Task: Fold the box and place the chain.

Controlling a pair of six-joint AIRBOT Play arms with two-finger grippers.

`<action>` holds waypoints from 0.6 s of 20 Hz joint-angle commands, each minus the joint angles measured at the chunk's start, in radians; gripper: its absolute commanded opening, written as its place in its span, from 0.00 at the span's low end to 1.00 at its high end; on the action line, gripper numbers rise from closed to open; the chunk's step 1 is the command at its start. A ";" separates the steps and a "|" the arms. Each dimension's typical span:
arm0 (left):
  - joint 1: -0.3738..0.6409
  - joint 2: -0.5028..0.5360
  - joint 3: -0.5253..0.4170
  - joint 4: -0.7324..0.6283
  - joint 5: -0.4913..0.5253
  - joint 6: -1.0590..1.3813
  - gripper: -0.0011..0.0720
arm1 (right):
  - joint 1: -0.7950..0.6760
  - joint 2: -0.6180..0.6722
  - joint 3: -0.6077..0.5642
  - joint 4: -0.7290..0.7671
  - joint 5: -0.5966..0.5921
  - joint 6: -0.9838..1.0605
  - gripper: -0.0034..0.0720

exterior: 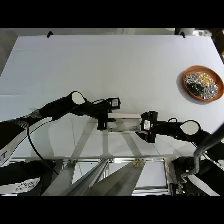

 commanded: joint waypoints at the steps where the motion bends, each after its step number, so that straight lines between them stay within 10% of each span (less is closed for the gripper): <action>1: -0.001 0.000 0.000 0.000 0.001 0.000 0.03 | 0.000 -0.056 0.015 0.047 0.009 -0.060 0.95; 12: 0.000 0.000 0.000 0.000 0.001 0.000 0.03 | 0.000 -0.213 0.066 0.125 0.035 -0.190 0.95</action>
